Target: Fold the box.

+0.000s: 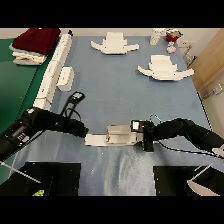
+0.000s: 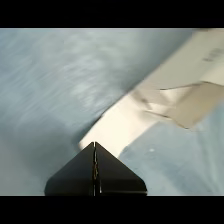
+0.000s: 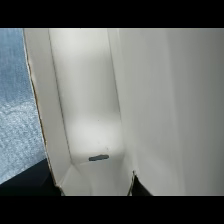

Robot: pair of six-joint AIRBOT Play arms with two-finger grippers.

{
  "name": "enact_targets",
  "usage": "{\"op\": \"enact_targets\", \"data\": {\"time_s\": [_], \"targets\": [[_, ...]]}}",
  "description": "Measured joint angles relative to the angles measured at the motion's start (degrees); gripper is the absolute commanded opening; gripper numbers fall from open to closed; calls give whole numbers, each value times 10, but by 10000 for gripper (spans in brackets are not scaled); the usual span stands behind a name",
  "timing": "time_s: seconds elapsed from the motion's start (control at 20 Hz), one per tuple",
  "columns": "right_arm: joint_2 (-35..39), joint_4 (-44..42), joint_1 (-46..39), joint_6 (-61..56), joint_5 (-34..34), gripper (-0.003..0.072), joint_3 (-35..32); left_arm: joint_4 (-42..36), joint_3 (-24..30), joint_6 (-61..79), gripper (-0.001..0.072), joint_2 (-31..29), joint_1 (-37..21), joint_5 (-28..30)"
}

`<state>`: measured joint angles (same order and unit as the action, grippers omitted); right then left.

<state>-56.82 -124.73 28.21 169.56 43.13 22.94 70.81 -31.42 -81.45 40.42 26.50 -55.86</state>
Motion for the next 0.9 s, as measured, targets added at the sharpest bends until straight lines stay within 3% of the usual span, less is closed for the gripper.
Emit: {"op": "enact_targets", "data": {"time_s": [0.1, 0.25, 0.55, 0.9], "targets": [[0, 0, 0, 0, 0, 441, 0, 23, 4, -55, 15, -12, -48, -38], [0, 0, 0, 0, 0, 440, 0, -3, 33, -84, 15, -19, -92, -58], [0, 0, 0, 0, 0, 440, 0, -169, 133, -21, 13, 7, -114, 5], [0, 0, 0, 0, 0, 440, 0, -332, 159, 94, 14, 32, -99, 64]]}}
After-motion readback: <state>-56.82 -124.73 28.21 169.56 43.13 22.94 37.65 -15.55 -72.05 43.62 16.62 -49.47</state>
